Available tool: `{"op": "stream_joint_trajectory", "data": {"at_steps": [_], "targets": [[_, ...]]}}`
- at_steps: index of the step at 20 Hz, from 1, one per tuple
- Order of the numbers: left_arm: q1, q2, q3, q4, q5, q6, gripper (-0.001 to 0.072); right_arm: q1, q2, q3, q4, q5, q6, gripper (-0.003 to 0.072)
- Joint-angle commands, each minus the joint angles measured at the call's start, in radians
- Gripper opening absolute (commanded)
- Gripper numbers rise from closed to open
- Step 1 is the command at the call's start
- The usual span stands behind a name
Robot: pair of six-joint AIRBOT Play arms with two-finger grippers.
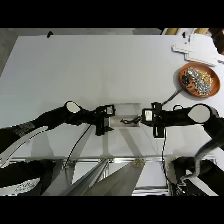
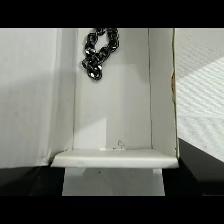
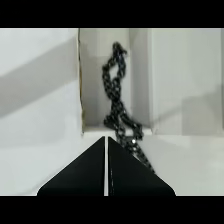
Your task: Fold the box and place the chain.
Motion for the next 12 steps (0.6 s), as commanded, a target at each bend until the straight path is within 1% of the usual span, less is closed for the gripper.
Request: {"op": "stream_joint_trajectory", "data": {"at_steps": [1,2,4,6,7,8,10,12], "targets": [[0.000,0.000,0.000,0.001,-0.001,0.001,0.0252,0.053,0.080,0.000,0.054,0.001,0.073,0.0020],[0.000,0.000,0.000,0.001,-0.001,0.001,0.0252,0.071,0.078,-0.001,0.030,-0.031,0.072,0.0020],[0.000,0.000,0.000,0.001,-0.001,0.001,0.0252,0.077,0.063,-0.001,-0.067,-0.087,0.073,0.0025],[0.000,0.000,0.000,0.001,-0.001,0.001,0.0252,0.077,0.046,-0.001,-0.188,-0.090,0.074,0.0141],[0.000,0.000,0.000,0.001,-0.001,0.001,0.0252,0.061,0.034,-0.001,-0.224,-0.087,0.081,0.0192],[0.000,0.000,0.000,0.001,-0.001,0.001,0.0252,0.031,0.017,-0.001,-0.223,-0.085,0.080,0.0206],[0.000,0.000,0.000,0.001,-0.001,0.001,0.0252,-0.041,-0.019,-0.001,-0.221,-0.085,0.078,0.0206],[0.000,0.000,0.000,0.001,-0.001,0.001,0.0252,-0.076,-0.065,-0.001,-0.217,-0.082,0.037,0.0206]]}}
